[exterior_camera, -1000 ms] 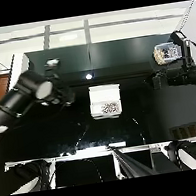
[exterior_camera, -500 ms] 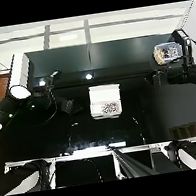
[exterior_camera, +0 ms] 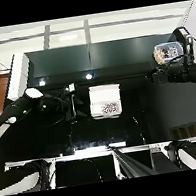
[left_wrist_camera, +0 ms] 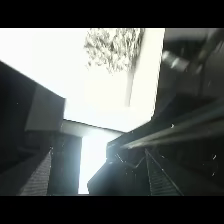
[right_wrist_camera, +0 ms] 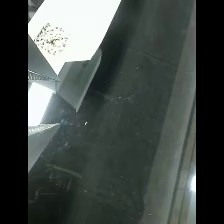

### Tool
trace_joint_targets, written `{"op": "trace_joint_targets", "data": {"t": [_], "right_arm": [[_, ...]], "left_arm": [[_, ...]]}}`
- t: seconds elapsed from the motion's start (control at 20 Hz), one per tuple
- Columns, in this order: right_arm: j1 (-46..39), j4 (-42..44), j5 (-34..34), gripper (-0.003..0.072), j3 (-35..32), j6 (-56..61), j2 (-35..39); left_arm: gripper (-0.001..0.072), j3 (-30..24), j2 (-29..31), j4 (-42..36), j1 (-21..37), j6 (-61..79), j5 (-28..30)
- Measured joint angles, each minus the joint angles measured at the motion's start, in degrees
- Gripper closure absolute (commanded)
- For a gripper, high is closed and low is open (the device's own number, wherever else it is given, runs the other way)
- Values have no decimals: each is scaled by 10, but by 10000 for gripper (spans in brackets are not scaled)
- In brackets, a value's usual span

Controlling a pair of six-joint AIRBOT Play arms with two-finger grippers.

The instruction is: Fold the box and place the chain.

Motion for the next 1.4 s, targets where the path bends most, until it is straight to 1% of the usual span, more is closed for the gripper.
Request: {"op": "trace_joint_targets", "data": {"t": [0.3, 0.5, 0.7, 1.1, 1.2, 1.25, 1.3, 1.4], "right_arm": [[0, 0, -2, 373, 0, 0, 0], [0, 0, -3, 374, 0, 0, 0], [0, -1, -2, 374, 0, 0, -1], [0, 0, -2, 373, -4, 0, -2], [0, 0, -1, 373, -10, 0, -2], [0, 0, -1, 373, -14, 0, -2], [1, -1, -1, 374, -18, 0, -2], [6, 0, -7, 373, -26, 0, -5]], "left_arm": [[-3, 3, -27, 3, -25, 39, 2], [-3, 4, -34, -18, -42, 45, 30], [-3, 9, -41, -29, -48, 46, 40], [1, 20, -51, -35, -65, 46, 36], [45, 20, -52, -35, -73, 45, 42], [121, 20, -52, -35, -76, 43, 44], [150, 20, -52, -35, -78, 40, 47], [150, 20, -52, -35, -80, 33, 51]]}}
